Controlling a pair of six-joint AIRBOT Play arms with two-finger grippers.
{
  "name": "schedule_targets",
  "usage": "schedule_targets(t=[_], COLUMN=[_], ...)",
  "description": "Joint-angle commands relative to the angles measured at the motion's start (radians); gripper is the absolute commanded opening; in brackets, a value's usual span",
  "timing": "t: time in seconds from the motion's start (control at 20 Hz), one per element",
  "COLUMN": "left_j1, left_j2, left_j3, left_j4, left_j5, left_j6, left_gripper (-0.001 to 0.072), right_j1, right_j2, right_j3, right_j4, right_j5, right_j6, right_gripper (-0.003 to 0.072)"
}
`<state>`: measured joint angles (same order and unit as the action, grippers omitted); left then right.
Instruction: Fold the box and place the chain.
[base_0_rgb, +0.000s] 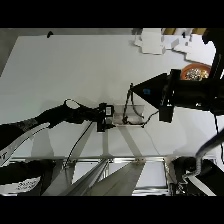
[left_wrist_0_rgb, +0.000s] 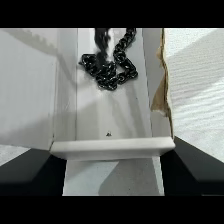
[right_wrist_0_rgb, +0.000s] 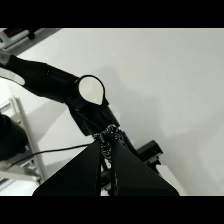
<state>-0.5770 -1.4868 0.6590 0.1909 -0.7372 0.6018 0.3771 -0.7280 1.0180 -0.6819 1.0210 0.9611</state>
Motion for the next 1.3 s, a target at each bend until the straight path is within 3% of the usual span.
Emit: schedule_targets(t=[0.0, 0.25, 0.45, 0.7, 0.95, 1.25], left_j1=[0.0, 0.0, 0.0, 0.0, 0.0, 0.0], left_j2=[0.0, 0.0, 0.0, 0.0, 0.0, 0.0], left_j3=[0.0, 0.0, 0.0, 0.0, 0.0, 0.0], left_j4=[0.0, 0.0, 0.0, 0.0, 0.0, 0.0], left_j5=[0.0, 0.0, 0.0, 0.0, 0.0, 0.0], left_j6=[0.0, 0.0, 0.0, 0.0, 0.0, 0.0], left_gripper=[0.0212, 0.0212, 0.0212, 0.0212, 0.0212, 0.0212], right_j1=[0.001, 0.001, 0.001, 0.001, 0.001, 0.001], right_j2=[-0.029, -0.066, -0.101, -0.126, -0.138, -0.166], right_j3=[0.034, 0.076, 0.192, 0.19, 0.109, -0.108], right_j4=[-0.055, -0.06, -0.084, -0.279, -0.283, -0.283], right_j5=[0.02, 0.049, 0.109, 0.281, 0.3, 0.203], right_j6=[0.037, 0.037, 0.057, 0.161, 0.16, 0.124], right_gripper=[0.0012, 0.0012, 0.0012, 0.0013, 0.0013, 0.0013])
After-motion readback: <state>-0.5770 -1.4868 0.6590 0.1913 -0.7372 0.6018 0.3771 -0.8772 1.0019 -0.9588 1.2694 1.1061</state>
